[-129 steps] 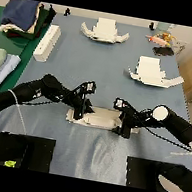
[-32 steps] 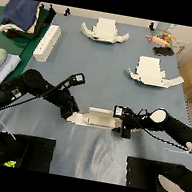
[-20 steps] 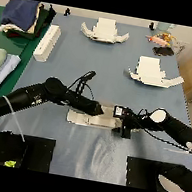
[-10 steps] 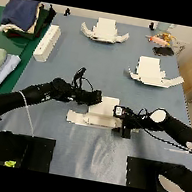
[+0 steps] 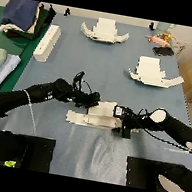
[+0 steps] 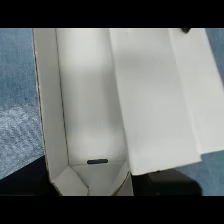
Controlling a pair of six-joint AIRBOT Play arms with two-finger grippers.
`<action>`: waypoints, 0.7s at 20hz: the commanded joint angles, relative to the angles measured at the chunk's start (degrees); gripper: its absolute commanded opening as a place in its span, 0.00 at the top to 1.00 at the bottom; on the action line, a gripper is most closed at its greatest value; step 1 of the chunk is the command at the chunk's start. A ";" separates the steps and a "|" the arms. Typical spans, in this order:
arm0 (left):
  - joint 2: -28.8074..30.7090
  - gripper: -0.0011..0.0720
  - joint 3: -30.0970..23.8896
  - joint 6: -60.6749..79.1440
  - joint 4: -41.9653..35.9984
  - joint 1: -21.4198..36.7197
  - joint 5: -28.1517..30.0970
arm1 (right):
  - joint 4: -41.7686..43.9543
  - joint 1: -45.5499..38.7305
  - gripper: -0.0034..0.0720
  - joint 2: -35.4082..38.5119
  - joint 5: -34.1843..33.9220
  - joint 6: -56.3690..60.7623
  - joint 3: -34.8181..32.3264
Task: Fold the box.
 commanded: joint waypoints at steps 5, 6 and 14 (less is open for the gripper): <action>14.40 0.96 3.69 3.41 14.16 7.41 -13.55 | 0.00 0.04 0.29 0.02 0.02 0.00 -0.02; 17.66 0.96 3.69 3.43 18.93 8.33 -15.58 | 0.00 0.04 0.29 0.02 0.00 0.00 -0.02; 30.56 0.96 0.35 27.47 39.06 8.59 -31.01 | 0.00 0.04 0.29 0.02 -0.02 0.00 -0.02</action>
